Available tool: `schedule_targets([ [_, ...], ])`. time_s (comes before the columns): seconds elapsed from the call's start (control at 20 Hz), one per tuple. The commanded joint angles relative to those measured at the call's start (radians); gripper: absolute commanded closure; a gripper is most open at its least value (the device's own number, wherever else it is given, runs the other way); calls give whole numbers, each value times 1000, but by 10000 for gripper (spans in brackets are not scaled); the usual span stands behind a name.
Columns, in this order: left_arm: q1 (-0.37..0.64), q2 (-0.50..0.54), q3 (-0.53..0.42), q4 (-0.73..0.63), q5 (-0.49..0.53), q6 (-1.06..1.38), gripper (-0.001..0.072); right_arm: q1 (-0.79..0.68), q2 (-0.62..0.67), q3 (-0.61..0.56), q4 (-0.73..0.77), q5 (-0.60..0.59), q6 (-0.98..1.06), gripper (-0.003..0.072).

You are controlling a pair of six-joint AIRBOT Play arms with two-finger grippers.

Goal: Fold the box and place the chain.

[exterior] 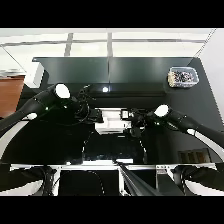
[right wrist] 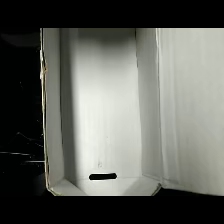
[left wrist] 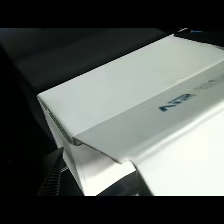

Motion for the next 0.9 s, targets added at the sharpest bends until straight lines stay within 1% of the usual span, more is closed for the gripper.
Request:
schedule_targets([
  [0.0, -37, 0, 1, 128, 24, -93, 207, 0, -1, 0, 0, 0, 0, 259],
  [0.3, -117, -1, 7, 251, 75, -196, 207, 0, -1, 0, 0, 0, 0, 259],
  [0.4, -153, -3, 27, 363, 74, -264, 207, 0, -1, 0, 0, 0, 0, 259],
  [0.5, -205, -12, 66, 528, 35, -366, 207, 0, -1, 0, 0, 0, 0, 259],
  [0.6, -260, -31, 105, 641, -3, -414, 207, 0, -1, 0, 0, 0, 0, 258],
  [0.7, -290, -45, 115, 665, -10, -467, 207, 0, -1, 0, 0, 0, 0, 258],
  [0.85, -294, -55, 115, 627, -3, -554, 207, 0, -1, 0, 0, 0, 0, 259],
])
